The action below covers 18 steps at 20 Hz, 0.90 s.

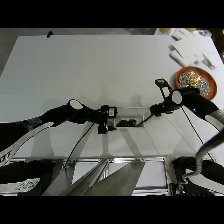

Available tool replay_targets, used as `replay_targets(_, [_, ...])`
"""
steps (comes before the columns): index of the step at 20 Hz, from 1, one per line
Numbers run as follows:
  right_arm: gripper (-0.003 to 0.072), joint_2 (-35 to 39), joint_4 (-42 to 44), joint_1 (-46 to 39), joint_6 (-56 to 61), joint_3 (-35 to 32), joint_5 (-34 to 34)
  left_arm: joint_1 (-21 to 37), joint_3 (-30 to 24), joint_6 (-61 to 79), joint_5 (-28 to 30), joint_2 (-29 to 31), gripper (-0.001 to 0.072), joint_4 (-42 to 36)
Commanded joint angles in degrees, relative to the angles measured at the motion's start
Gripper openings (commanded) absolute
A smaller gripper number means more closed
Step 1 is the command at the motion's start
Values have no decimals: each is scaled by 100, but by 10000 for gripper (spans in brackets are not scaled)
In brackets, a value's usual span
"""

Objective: Fold the box and place the chain.

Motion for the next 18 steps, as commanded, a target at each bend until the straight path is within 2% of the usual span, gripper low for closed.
replay_targets(1, [209, -74, -85, 13, 116, -4, 33, -2, -4, 0, 0, 0, 9, 2])
replay_targets(2, [133, -74, -83, 11, 114, -4, 33, -2, -4, 2, 2, 0, 9, 2])
replay_targets(3, [13, -72, -83, 11, 70, -4, 33, -2, -4, 0, 0, 0, 9, 2])
replay_targets(7, [18, 295, -83, 11, -85, -4, 251, -2, -4, 0, 2, 0, 9, 2])
replay_targets(12, [18, 1626, 264, 81, -243, -4, 772, -2, -4, 0, 0, 0, 9, 2])
replay_targets(14, [18, 2181, 811, 133, -503, -4, 1008, -2, -4, 0, 2, 0, 9, 2])
replay_targets(18, [18, 3001, 2483, 138, -1156, -4, 1305, -2, -4, 2, 0, 0, 9, 2])
